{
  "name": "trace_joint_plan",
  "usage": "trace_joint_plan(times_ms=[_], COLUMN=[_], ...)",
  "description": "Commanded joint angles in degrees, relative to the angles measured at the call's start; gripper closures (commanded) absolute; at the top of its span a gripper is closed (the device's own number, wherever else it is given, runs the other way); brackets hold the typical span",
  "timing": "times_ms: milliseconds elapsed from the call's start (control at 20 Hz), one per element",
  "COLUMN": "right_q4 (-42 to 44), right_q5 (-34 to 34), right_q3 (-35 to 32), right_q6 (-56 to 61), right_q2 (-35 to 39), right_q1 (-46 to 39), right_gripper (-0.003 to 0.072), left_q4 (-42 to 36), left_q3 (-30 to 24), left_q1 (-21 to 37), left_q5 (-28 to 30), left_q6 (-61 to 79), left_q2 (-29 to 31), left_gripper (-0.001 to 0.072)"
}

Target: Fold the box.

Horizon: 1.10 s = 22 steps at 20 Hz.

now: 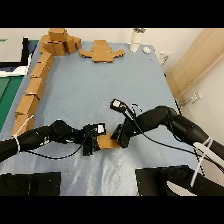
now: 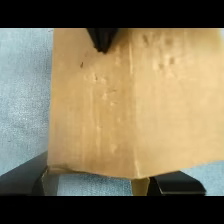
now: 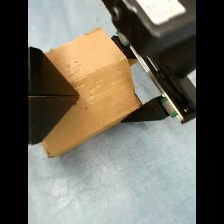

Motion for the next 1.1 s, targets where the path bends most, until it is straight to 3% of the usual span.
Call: trace_joint_plan(times_ms=[0,350,850,900,950,1000,1050], right_q4=[-7.5,-11.0,-13.3,-13.2,-13.5,-13.6,-13.6], right_q5=[5.0,9.3,9.3,8.3,7.9,7.9,8.0], right_q3=[-2.4,-4.7,-5.0,-5.0,-5.0,-5.1,-5.2], right_q6=[0.2,0.1,-0.6,-2.5,-4.7,-7.9,-10.8], right_q2=[2.8,2.8,2.8,2.9,2.9,3.0,3.1], right_q1=[3.7,8.6,10.3,10.3,10.3,10.3,10.3], right_gripper=[0.0685,0.0685,0.0683,0.0607,0.0359,0.0267,0.0267], left_q4=[0.0,0.0,0.0,0.0,0.0,0.0,0.0], left_q3=[0.0,0.0,0.0,0.0,0.0,0.0,0.0], left_q1=[0.0,0.0,0.0,0.0,0.0,0.0,0.0], left_q5=[0.0,0.0,0.0,0.0,0.0,0.0,0.0], left_q6=[0.0,0.0,0.0,0.0,0.0,0.0,0.0], left_q2=[0.0,0.0,0.0,0.0,0.0,0.0,0.0], left_gripper=[0.0187,0.0187,0.0187,0.0187,0.0187,0.0187,0.0188])
